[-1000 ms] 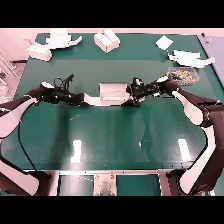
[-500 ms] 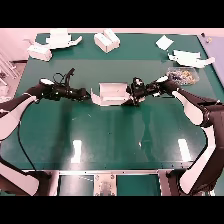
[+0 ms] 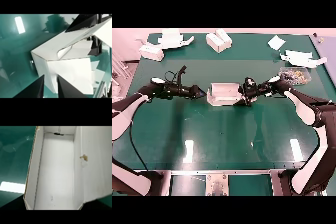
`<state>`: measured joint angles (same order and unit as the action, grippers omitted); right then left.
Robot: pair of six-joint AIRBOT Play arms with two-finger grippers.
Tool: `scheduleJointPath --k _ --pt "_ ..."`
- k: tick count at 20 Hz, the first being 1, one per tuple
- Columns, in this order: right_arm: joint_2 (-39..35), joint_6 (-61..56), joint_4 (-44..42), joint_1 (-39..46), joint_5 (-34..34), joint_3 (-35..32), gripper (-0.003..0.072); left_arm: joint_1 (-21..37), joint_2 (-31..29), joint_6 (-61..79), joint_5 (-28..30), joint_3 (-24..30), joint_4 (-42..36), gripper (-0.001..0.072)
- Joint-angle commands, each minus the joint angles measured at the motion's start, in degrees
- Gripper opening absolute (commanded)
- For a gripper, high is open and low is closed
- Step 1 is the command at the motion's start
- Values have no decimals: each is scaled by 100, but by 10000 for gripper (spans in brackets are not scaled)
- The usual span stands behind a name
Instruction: Fold the box and place the chain.
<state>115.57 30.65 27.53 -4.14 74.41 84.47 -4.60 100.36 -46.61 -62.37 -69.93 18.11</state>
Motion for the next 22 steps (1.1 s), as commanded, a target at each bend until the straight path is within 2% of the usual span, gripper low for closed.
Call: scheduleJointPath --k 1,5,7,11,13,16,22 --pt "-2 0 0 -2 2 4 592 -2 -4 -11 -33 -140 35 222" --pt "-2 0 0 -2 2 4 592 -247 -4 -133 -42 -162 177 222" --pt "-2 0 0 -2 2 4 592 -376 -4 -133 52 -162 291 259" --pt "-2 0 0 -2 2 4 592 -389 -7 -140 -9 -343 313 259" --pt "-2 0 0 -2 2 4 592 -501 -7 -341 -42 -584 702 259" --pt "-2 0 0 -2 2 4 592 -765 -4 -1121 -22 -841 1834 259" --pt "-2 0 0 -2 2 4 592 -964 -4 -1403 17 -1204 2149 260"
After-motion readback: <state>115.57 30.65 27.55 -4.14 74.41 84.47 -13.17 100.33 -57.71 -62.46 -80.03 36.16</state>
